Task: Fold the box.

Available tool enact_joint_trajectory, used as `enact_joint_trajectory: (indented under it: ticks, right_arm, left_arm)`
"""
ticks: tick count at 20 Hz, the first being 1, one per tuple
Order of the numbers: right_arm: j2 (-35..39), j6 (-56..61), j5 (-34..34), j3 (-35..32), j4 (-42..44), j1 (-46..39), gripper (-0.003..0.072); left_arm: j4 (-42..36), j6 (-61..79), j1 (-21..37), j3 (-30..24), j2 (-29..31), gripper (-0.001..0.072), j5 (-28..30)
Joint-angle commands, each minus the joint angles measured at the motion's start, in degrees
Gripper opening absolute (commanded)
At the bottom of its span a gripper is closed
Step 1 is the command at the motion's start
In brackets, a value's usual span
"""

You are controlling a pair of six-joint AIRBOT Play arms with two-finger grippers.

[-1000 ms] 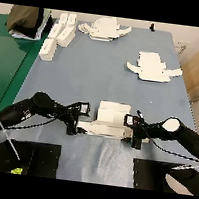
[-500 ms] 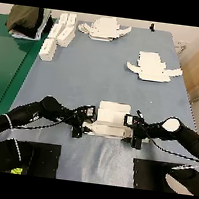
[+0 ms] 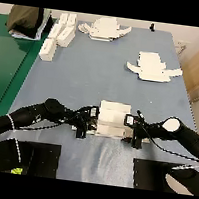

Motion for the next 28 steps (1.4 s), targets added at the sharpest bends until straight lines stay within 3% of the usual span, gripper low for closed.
enact_joint_trajectory:
  ticks: [1,5,6,7,8,11,12,18,19,20,21,25,28]
  right_arm:
    - [0.0,-0.02,0.09,0.02,0.04,0.04,0.0444]
    - [0.0,0.0,0.09,0.04,0.04,0.04,0.0444]
    - [0.0,-0.02,0.09,0.04,0.04,0.04,0.0444]
    - [0.02,0.0,0.09,0.02,0.04,0.04,0.0444]
    - [0.0,0.0,0.09,0.04,0.04,0.04,0.0444]
    - [0.0,0.0,0.09,0.02,0.04,0.04,0.0444]
    - [0.0,0.0,0.09,0.02,0.04,0.04,0.0444]
    - [0.0,0.0,0.09,0.04,0.04,0.04,0.0444]
    - [0.0,-0.02,0.09,0.04,0.07,0.04,0.0444]
    - [0.0,-0.02,0.09,0.04,0.07,0.04,0.0444]
    - [0.02,0.0,0.09,0.04,0.07,0.04,0.0444]
    - [0.0,0.0,0.09,0.02,0.07,0.04,0.0444]
    - [0.02,0.0,0.09,0.04,0.04,0.04,0.0444]
  left_arm:
    - [-4.13,1.68,-1.49,0.07,-0.87,0.0173,1.01]
    - [-4.42,1.7,-2.43,0.07,-1.27,0.0188,0.94]
    - [-4.42,1.68,-2.47,0.07,-1.27,0.0302,0.72]
    - [-4.46,1.66,-2.47,0.07,-1.27,0.0494,0.37]
    - [-4.79,1.64,-2.47,0.07,-1.27,0.0561,0.28]
    - [-5.05,1.64,-2.47,0.07,-1.27,0.0597,-0.2]
    - [-5.25,1.57,-2.47,0.04,-1.27,0.0712,-0.24]
    - [-5.2,1.57,-2.47,0.04,-1.27,0.071,-0.04]
    - [-5.11,1.36,-2.45,0.04,-1.25,0.0492,-0.09]
    - [-4.02,1.38,-2.4,0.04,-1.05,0.0099,-0.07]
    - [-2.25,0.83,-2.36,0.04,-0.52,0.0037,-0.04]
    - [4.52,-9.25,-1.77,-0.02,4.98,0.0017,0.87]
    - [18.16,-26.12,0.26,0.0,12.0,0.0018,-1.44]
